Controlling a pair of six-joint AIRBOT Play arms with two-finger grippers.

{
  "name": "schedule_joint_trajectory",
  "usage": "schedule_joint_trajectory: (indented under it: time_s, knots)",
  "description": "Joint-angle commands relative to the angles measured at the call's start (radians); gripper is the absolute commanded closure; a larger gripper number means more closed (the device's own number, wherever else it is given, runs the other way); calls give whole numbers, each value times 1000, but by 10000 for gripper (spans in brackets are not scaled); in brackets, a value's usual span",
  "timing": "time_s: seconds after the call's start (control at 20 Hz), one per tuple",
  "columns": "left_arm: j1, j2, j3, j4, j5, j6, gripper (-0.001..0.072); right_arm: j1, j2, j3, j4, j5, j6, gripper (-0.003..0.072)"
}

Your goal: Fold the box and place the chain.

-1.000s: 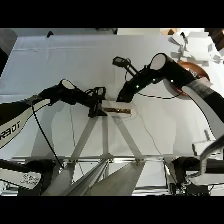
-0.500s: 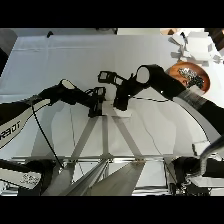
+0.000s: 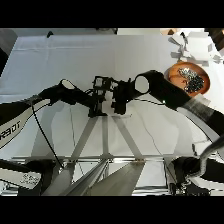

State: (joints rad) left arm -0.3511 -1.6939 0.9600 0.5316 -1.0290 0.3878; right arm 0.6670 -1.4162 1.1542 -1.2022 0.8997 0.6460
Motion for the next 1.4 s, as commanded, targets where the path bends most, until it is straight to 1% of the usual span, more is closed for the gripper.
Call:
schedule_joint_trajectory:
  time_s: [0.0, 0.1, 0.3, 0.6, 0.7, 0.8, 0.95, 1.2, 1.25, 1.35]
  knots:
    - [0, 0, 0, 0, 0, 0, 569, 7, 26, -96, -6, -107, -1, 283]
    - [0, 0, 0, 0, 0, 0, 569, 7, 26, -123, -7, -151, 0, 283]
    - [0, 0, 0, 0, 0, 0, 569, 7, 28, -125, -27, -212, 0, 284]
    - [0, 0, 0, 0, 0, 0, 569, 7, 76, -125, -30, -209, 0, 285]
    - [0, 0, 0, 0, 0, 0, 569, 7, 75, -126, -30, -210, 0, 287]
    - [0, 0, 0, 0, 0, 0, 569, 7, 74, -126, -33, -211, 0, 328]
    - [0, 0, 0, 0, 0, 0, 569, 7, 63, -128, -33, -213, 0, 327]
    - [0, 0, 0, 0, 0, 0, 569, 7, 51, -164, -29, -233, 12, 322]
    - [0, 0, 0, 0, 0, 0, 569, 7, 51, -164, -28, -235, 11, 318]
    - [0, 0, 0, 0, 0, 0, 569, 7, 51, -164, -28, -235, 11, 233]
